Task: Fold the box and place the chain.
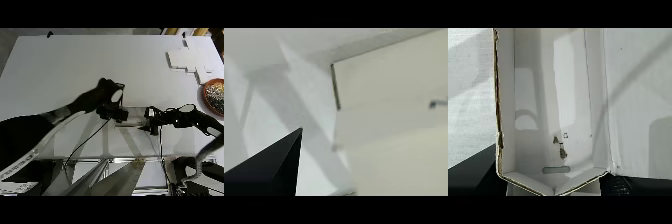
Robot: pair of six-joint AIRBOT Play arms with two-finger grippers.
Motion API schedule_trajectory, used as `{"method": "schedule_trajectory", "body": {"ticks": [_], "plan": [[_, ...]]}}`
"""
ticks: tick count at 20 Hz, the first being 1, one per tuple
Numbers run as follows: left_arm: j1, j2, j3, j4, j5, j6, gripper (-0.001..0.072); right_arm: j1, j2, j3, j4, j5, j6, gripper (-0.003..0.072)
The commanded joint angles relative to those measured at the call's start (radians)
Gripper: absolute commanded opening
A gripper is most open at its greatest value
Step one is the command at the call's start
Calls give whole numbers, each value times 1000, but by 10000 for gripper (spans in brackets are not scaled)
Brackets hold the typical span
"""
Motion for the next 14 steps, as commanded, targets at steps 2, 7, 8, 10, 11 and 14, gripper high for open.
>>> {"method": "schedule_trajectory", "body": {"ticks": [2, 7, 8, 10, 11, 14], "plan": [[61, 143, 0, -2, -88, 262, 494, -1, 0, 0, 0, 0, 1, 386], [141, 270, -105, -235, -60, 1145, 495, -1, 0, 0, 0, 0, 1, 386], [164, 288, -170, -283, 8, 1321, 496, -1, 0, 0, 0, 0, 1, 386], [218, 300, -306, -361, 196, 1547, 497, -1, 0, 0, 0, 0, 1, 386], [242, 299, -369, -400, 292, 1607, 508, -1, 0, 0, 0, 0, 1, 386], [276, 298, -539, -538, 528, 1777, 694, -1, 0, 0, 0, 0, 1, 386]]}}
